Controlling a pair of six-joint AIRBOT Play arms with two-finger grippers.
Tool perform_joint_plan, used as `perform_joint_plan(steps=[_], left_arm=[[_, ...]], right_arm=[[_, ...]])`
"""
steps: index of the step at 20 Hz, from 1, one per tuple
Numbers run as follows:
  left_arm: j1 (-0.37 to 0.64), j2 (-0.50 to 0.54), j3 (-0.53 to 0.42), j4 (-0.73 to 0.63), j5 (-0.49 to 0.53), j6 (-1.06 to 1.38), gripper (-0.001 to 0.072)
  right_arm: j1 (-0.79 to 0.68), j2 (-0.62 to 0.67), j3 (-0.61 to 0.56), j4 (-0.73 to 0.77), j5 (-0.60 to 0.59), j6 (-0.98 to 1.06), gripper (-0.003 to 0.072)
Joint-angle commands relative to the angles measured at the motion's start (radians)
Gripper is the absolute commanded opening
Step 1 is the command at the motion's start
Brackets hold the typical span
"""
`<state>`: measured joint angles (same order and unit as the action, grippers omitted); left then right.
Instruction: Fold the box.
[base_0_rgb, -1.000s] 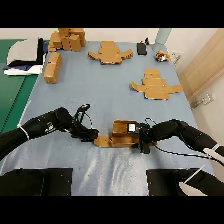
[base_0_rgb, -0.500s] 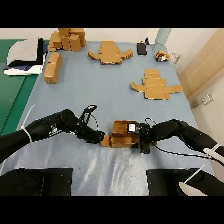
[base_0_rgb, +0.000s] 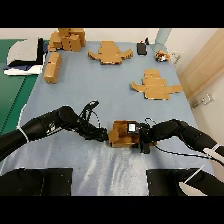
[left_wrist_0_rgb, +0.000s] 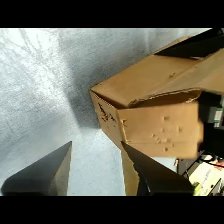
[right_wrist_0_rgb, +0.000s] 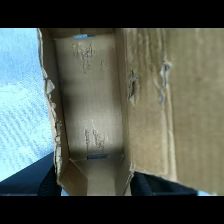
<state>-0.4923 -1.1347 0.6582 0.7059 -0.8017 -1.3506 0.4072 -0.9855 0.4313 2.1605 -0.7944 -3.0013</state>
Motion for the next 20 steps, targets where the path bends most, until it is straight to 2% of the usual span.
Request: perform_joint_plan(steps=[1, 9, 15, 18, 19, 20], left_arm=[[-0.001, 0.001, 0.019, -0.012, -0.014, 0.0, 0.0459], [-0.014, -0.038, 0.056, -0.042, -0.003, 0.002, 0.0475], [-0.06, -0.086, 0.058, -0.2, 0.024, 0.082, 0.0488], [-0.068, -0.087, 0.058, -0.196, 0.051, 0.026, 0.0492], [-0.068, -0.087, 0.059, -0.176, 0.051, -0.016, 0.0531], [-0.07, -0.087, 0.064, -0.143, 0.047, -0.04, 0.053]], right_arm=[[0.0, 0.0, 0.0, 0.0, 0.0, 0.0, 0.0509], [0.0, 0.0, 0.0, 0.0, 0.0, 0.0, 0.0509], [0.0, 0.0, 0.0, 0.0, 0.0, 0.0, 0.0509], [0.0, 0.0, 0.0, 0.0, 0.0, 0.0, 0.0509], [0.0, 0.0, 0.0, 0.0, 0.0, 0.0, 0.0509], [0.0, 0.0, 0.0, 0.0, 0.0, 0.0, 0.0509]])
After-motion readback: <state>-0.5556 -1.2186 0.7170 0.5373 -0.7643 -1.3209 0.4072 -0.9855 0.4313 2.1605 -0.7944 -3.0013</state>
